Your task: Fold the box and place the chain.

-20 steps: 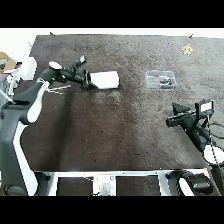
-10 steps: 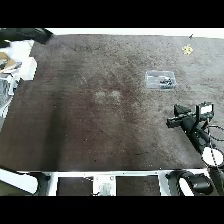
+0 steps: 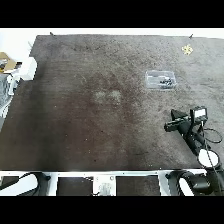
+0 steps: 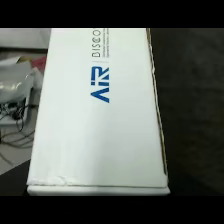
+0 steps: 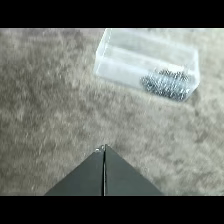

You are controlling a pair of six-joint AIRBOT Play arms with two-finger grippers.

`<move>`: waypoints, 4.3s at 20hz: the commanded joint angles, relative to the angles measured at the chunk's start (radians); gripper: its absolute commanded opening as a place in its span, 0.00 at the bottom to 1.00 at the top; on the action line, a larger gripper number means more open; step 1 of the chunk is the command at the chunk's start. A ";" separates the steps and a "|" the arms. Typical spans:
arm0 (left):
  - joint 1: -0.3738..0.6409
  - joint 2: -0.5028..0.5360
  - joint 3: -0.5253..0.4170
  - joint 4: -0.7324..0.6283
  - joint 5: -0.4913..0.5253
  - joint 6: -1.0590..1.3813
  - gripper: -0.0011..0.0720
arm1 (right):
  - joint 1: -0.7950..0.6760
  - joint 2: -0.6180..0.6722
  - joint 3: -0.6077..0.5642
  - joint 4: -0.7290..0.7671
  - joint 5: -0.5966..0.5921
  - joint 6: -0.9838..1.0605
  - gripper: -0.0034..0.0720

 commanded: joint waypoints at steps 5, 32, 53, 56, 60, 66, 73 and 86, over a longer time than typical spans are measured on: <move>0.122 -0.027 -0.328 -0.046 -0.025 0.173 0.02 | -0.001 0.000 -0.028 0.000 -0.008 0.000 0.04; 0.122 -0.264 -0.327 -0.072 0.032 0.446 0.02 | -0.001 0.000 -0.028 0.000 -0.031 0.000 0.05; 0.121 -0.145 -0.136 -0.060 -0.211 0.300 1.00 | -0.001 0.000 -0.028 0.001 -0.030 0.001 0.05; 0.121 -0.088 -0.077 -0.087 -0.240 0.298 1.00 | -0.001 0.000 -0.028 0.000 -0.032 0.000 0.05; 0.121 0.006 0.010 -0.285 -0.289 0.311 0.51 | -0.001 0.000 -0.028 0.000 -0.038 0.000 0.05; 0.050 0.201 0.003 -0.450 -0.148 0.390 0.02 | -0.001 0.000 -0.028 0.000 -0.038 0.000 0.05; -0.221 0.621 -0.411 -0.518 0.298 0.523 0.02 | -0.001 0.000 -0.028 0.000 -0.057 0.000 0.05; -0.558 1.074 -1.099 -0.537 0.634 0.377 0.02 | -0.001 0.000 -0.028 0.000 -0.405 0.000 0.05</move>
